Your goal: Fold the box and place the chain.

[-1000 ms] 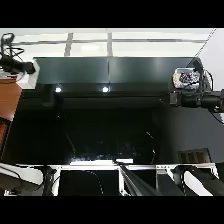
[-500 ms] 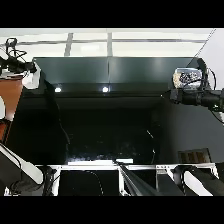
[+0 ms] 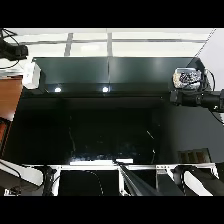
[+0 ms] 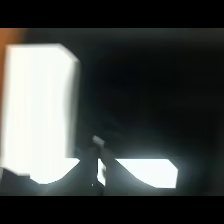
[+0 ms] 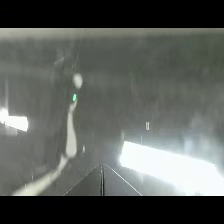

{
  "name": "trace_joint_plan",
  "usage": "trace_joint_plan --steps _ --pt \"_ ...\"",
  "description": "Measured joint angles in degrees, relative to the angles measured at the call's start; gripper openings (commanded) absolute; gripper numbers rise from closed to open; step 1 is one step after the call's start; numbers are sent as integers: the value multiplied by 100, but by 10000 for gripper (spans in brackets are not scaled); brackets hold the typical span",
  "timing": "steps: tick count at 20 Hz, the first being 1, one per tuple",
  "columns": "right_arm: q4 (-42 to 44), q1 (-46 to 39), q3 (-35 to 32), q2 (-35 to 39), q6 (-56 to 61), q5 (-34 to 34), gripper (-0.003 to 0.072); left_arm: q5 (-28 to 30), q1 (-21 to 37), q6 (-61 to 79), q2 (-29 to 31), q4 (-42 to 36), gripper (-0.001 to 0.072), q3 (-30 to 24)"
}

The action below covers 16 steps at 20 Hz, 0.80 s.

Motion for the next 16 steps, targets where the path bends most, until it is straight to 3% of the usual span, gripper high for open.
trace_joint_plan --steps 2,4,8,10,13,16 --pt "-341 9 -4 85 63 334 12 -245 -280 140 614 -623 21 -772" --pt "-719 50 -63 330 111 317 13 76 -640 278 1532 -1049 21 -1904" --pt "-1471 160 -535 787 -192 -964 14 1764 -1316 404 3700 -1231 22 -4863" --pt "-1816 181 -798 868 -348 -1668 14 2605 -1467 413 4599 -1174 22 -6074" --pt "-2094 199 -973 922 -455 -2100 14 3272 -1517 411 5495 -1056 24 -7093" --pt "-2212 205 -1043 942 -514 -2297 14 3574 -1530 398 5904 -949 24 -7508"
